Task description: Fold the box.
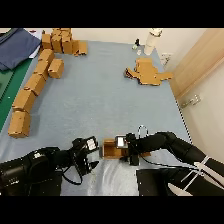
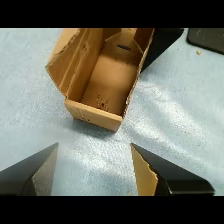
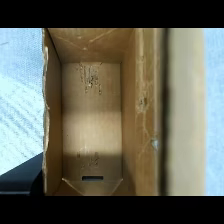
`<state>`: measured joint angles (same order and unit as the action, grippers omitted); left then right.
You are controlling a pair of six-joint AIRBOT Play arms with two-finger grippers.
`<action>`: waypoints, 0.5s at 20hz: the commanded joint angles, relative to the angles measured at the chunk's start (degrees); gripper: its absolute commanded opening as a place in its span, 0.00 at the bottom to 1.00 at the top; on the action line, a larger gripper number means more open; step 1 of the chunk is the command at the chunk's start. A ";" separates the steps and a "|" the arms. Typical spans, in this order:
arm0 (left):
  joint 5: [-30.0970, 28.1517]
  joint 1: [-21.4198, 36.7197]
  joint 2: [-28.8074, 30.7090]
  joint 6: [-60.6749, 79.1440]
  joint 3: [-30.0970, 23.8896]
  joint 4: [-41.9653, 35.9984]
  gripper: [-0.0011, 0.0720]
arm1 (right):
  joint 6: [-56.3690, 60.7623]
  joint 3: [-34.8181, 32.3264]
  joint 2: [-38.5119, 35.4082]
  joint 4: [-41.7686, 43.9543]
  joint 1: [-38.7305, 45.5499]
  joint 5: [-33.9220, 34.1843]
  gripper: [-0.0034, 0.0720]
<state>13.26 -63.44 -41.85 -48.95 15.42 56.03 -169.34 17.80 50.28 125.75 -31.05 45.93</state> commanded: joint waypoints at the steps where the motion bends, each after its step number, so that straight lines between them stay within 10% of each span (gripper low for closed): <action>1: -1.38 -1.64 -1.22 6.12 -0.24 -2.73 0.95 | 0.00 0.02 0.02 0.00 0.00 -0.02 0.81; 10: -6.58 -0.37 -7.82 -25.92 2.91 26.73 0.89 | 0.00 0.02 0.02 0.00 0.00 -0.02 0.81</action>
